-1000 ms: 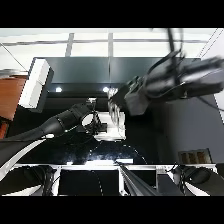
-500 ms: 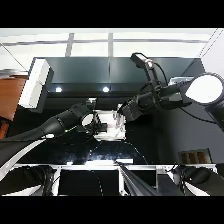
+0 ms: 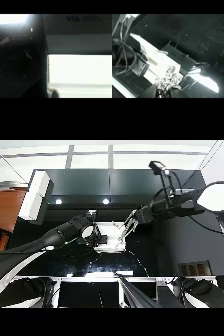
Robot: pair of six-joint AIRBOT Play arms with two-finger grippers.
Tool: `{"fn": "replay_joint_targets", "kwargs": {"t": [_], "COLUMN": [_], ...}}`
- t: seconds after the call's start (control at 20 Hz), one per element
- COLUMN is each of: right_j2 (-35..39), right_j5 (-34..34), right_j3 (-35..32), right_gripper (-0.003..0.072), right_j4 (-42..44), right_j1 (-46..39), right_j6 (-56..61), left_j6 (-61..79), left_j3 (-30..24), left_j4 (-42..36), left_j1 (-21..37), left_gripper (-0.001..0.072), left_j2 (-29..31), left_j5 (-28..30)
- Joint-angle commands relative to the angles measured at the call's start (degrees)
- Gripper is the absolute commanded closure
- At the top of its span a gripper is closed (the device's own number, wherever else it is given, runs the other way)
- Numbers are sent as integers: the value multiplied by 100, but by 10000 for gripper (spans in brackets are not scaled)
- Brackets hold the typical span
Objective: Fold the box and place the chain.
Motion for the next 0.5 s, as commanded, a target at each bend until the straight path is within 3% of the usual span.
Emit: {"fn": "replay_joint_targets", "kwargs": {"t": [0.0, 0.25, 0.45], "right_j2": [358, 586, 621], "right_j5": [39, 197, -319], "right_j3": [-2, -2, -2], "right_gripper": [665, 665, 665], "right_j4": [-74, 7, 227], "right_j1": [-251, -337, -337], "right_j6": [216, 278, 251], "left_j6": [0, 0, 0], "left_j3": [0, 0, 0], "left_j4": [2, 2, 4], "left_j1": [-2, -2, 0], "left_gripper": [678, 678, 678], "left_j2": [-2, -2, -2], "left_j5": [-9, -33, -28]}}
